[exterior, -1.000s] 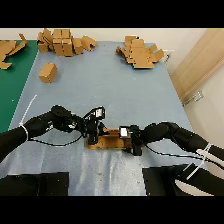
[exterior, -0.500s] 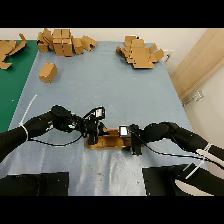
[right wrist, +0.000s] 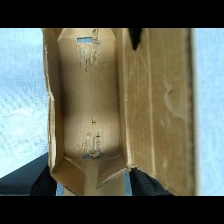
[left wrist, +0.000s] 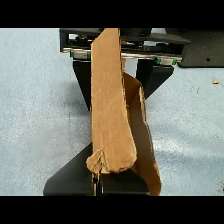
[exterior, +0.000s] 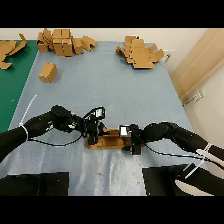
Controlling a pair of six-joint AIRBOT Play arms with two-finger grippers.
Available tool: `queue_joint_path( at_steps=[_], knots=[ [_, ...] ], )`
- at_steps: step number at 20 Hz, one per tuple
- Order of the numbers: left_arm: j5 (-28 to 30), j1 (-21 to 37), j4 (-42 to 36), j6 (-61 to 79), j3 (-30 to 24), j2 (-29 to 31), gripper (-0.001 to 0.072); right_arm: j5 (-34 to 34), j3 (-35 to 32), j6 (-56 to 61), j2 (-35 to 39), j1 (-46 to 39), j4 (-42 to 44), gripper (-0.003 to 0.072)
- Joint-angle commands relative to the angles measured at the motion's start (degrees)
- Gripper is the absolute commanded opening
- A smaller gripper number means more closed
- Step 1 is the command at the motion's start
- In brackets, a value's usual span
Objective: Fold the box.
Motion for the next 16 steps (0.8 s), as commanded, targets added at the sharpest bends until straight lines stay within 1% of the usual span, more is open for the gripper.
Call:
queue_joint_path(
  at_steps=[1, 5, 13, 15, 16],
  knots=[
    [0.0, 0.0, 0.0, 0.0, 0.0, 0.0, 0.0011, 0.4, 0.0, 0.0, -0.1, 0.0, 0.0, 0.058],
    [0.0, 0.0, 0.0, 0.0, 0.0, 0.0, 0.0011, 0.4, 0.0, -0.2, -1.9, 0.0, 0.0, 0.0581],
    [0.0, 0.0, 0.0, 0.0, 0.0, 0.0, 0.0011, -0.1, 1.0, -0.2, -1.9, 0.1, 0.0, 0.0576],
    [0.0, 0.0, 0.0, 0.0, 0.0, 0.0, 0.0011, -0.1, 1.0, -0.2, -1.9, 0.1, -0.1, 0.0557],
    [0.0, 0.0, 0.0, 0.0, 0.0, 0.0, 0.0011, -0.3, 1.0, -0.2, -1.9, 0.1, -0.3, 0.052]
  ],
)
